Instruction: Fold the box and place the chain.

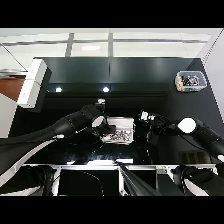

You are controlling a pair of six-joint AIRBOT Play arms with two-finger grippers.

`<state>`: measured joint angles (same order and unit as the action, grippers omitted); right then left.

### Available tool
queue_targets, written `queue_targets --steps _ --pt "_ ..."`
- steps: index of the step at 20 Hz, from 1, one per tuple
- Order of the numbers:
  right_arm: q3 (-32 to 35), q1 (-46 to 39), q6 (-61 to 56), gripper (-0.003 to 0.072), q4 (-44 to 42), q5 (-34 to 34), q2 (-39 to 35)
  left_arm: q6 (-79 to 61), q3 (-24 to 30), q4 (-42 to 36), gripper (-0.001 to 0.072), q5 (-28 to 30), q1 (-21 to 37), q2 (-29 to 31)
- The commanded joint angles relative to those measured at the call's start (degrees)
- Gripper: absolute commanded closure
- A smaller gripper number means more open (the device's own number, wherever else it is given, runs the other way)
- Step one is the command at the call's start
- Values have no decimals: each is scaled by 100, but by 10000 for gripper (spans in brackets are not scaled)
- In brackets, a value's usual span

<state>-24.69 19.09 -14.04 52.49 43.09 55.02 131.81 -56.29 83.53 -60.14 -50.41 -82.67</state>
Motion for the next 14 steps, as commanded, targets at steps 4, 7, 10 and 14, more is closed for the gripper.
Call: queue_targets --steps 4,7,10,14 --pt "76 133 55 172 -1047 -1445 339 0 0 -4 677 0 0 0" --pt "76 452 -13 172 -1049 -1606 518 -2 0 -2 677 2 0 0" --pt "76 673 -142 173 -1049 -1963 638 -2 0 -2 677 0 0 0" --pt "76 675 -142 173 -1051 -1954 717 -2 0 -2 677 0 0 0"
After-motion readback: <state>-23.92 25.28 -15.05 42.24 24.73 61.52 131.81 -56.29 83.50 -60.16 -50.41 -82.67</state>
